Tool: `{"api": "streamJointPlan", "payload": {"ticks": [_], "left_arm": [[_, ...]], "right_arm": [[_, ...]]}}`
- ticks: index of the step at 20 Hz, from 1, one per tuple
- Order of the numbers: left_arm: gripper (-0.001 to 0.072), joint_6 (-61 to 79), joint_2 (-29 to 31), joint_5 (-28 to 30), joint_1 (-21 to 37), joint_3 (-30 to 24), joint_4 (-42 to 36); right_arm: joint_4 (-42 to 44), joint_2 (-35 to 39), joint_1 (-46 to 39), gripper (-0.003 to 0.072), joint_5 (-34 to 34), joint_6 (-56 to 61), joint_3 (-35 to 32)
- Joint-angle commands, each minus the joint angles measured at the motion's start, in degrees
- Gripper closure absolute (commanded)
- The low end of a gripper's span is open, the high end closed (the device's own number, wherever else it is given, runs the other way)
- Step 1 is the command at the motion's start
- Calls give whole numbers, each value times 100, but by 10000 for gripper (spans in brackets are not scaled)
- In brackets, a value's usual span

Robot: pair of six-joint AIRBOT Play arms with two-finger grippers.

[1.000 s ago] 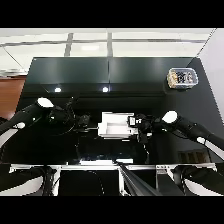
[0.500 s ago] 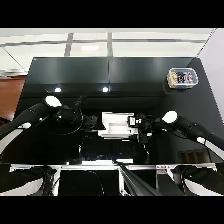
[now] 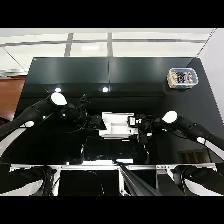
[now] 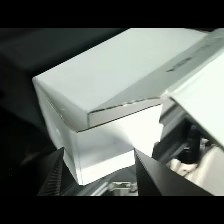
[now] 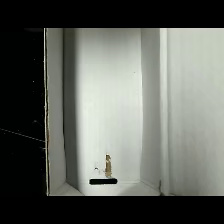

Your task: Fold the box and place the chain.

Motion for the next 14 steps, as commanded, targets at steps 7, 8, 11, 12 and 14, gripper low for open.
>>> {"api": "streamJointPlan", "payload": {"ticks": [7, 8, 11, 12, 14], "left_arm": [[210, -1132, 2, 177, -586, 590, 1119], [209, -1193, 2, 225, -616, 595, 1119], [210, -1397, 0, 315, -715, 605, 1163], [209, -1458, 0, 356, -761, 605, 1207], [209, -1690, 0, 417, -870, 605, 1320]], "right_arm": [[2, -2, 7, 442, 0, 2, 2], [2, -2, 7, 442, 0, 2, 2], [2, -2, 7, 442, 0, 2, 2], [2, -2, 7, 442, 0, 2, 2], [2, -2, 7, 442, 0, 2, 2]]}}
